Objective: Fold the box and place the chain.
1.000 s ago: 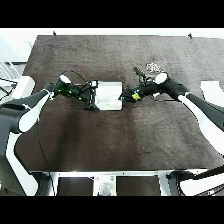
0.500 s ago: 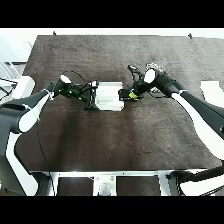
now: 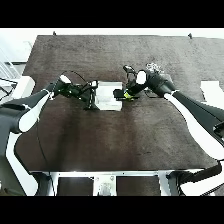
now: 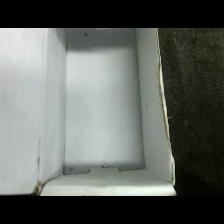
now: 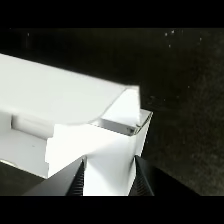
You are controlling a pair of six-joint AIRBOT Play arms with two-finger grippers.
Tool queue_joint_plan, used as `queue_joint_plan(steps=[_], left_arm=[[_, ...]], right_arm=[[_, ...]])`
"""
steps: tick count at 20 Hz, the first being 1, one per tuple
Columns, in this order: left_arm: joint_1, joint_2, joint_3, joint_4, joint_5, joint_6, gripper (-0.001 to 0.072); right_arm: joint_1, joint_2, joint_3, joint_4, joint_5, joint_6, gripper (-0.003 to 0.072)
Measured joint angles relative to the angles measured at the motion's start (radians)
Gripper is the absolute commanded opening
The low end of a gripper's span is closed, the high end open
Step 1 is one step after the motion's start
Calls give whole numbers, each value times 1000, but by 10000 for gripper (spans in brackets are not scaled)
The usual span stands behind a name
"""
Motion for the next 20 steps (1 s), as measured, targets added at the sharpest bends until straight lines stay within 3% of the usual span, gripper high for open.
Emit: queue_joint_plan(steps=[12,20], left_arm=[[-2,0,0,-1,-8,0,348],[0,0,0,-1,-2,0,347]], right_arm=[[13,-66,14,-100,64,92,385],[19,-79,85,-121,89,100,374]])
